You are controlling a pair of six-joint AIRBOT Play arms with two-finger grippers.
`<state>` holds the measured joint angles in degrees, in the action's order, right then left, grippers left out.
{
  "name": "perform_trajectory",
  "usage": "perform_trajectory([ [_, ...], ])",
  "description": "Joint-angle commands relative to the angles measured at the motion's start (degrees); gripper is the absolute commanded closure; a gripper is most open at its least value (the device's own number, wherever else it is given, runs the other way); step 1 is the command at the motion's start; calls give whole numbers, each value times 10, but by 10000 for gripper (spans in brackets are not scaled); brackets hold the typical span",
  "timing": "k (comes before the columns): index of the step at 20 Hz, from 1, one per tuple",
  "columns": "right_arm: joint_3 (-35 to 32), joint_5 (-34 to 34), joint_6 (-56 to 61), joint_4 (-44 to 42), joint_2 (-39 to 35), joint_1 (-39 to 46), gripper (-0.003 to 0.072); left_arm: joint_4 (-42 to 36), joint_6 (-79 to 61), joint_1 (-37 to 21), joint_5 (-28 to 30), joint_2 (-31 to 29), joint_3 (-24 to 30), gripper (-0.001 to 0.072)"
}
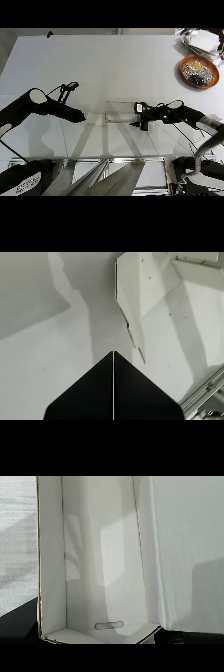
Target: Fold the box and place the chain.
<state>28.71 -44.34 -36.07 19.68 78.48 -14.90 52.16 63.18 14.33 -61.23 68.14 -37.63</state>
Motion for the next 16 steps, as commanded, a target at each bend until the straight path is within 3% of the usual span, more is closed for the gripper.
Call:
perform_trajectory([
  [1,0,0,0,0,0,0,383,-51,15,22,30,37,2,708],
  [7,0,0,0,0,0,0,383,-52,11,54,72,78,2,707],
  [11,0,0,0,0,0,0,383,-120,-60,70,79,78,2,698],
  [15,0,0,0,0,0,0,383,-175,-130,89,78,77,2,536],
  [16,0,0,0,0,0,0,383,-191,-139,90,77,76,2,536],
])
